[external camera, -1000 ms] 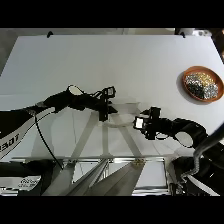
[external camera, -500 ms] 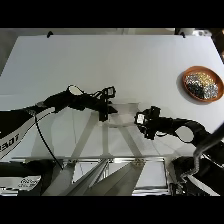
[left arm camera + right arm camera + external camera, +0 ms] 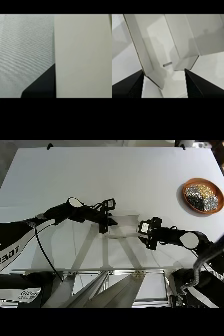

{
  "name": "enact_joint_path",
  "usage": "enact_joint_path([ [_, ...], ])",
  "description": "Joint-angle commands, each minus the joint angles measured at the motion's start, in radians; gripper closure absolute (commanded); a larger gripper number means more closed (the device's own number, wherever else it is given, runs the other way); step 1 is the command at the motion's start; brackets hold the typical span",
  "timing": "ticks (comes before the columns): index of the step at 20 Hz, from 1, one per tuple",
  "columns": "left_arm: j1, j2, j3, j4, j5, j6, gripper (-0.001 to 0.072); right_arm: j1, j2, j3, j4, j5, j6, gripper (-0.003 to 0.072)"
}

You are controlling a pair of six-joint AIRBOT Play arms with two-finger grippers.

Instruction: Fold the box and place the chain.

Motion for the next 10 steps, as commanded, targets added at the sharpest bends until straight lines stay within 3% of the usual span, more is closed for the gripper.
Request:
enact_joint_path([
  [1, 0.000, -0.001, 0.000, 0.000, 0.000, 0.000, 0.0699, -0.061, -0.001, 0.001, 0.140, 0.042, -0.177, 0.0141],
  [10, 0.000, -0.001, 0.000, 0.000, 0.000, 0.000, 0.0699, -0.143, -0.033, 0.001, 0.288, 0.091, -0.402, 0.0141],
])
